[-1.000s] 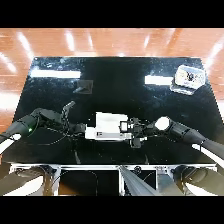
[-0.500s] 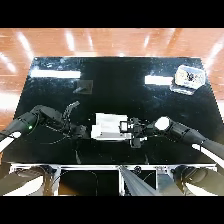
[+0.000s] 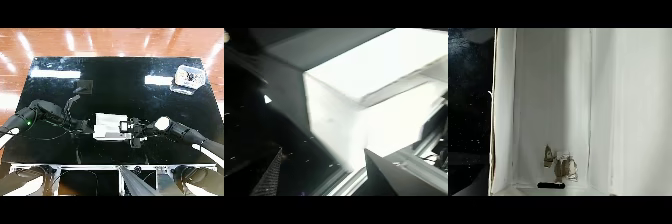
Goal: Fold the box and place the chain.
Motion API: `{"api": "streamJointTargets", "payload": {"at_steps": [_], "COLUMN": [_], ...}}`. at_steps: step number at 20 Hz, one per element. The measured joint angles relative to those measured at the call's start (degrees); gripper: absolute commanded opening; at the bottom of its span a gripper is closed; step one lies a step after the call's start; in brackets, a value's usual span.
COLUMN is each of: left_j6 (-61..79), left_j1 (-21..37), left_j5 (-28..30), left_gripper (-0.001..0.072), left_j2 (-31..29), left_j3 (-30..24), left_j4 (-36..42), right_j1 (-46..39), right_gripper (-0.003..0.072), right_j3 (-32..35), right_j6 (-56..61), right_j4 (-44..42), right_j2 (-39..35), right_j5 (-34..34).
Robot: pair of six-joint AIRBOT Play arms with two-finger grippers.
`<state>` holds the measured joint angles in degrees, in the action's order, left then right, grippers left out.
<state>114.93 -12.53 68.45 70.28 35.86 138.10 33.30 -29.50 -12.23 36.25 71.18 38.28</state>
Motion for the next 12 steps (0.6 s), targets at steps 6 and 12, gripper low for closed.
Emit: {"api": "streamJointTargets", "payload": {"at_steps": [6,12], "left_j6": [0.2,0.3], "left_j1": [-3.0,-5.1], "left_j5": [-1.1,-3.2], "left_gripper": [0.0630,0.0630], "left_j2": [0.0,0.0], "left_j3": [0.2,0.2], "left_j4": [1.2,1.7], "right_j1": [0.0,0.0], "right_gripper": [0.0544,0.0544], "right_j3": [0.0,0.0], "right_j6": [0.0,0.0], "right_j4": [0.0,0.0], "right_j2": [0.0,0.0], "right_j5": [0.0,0.0]}}
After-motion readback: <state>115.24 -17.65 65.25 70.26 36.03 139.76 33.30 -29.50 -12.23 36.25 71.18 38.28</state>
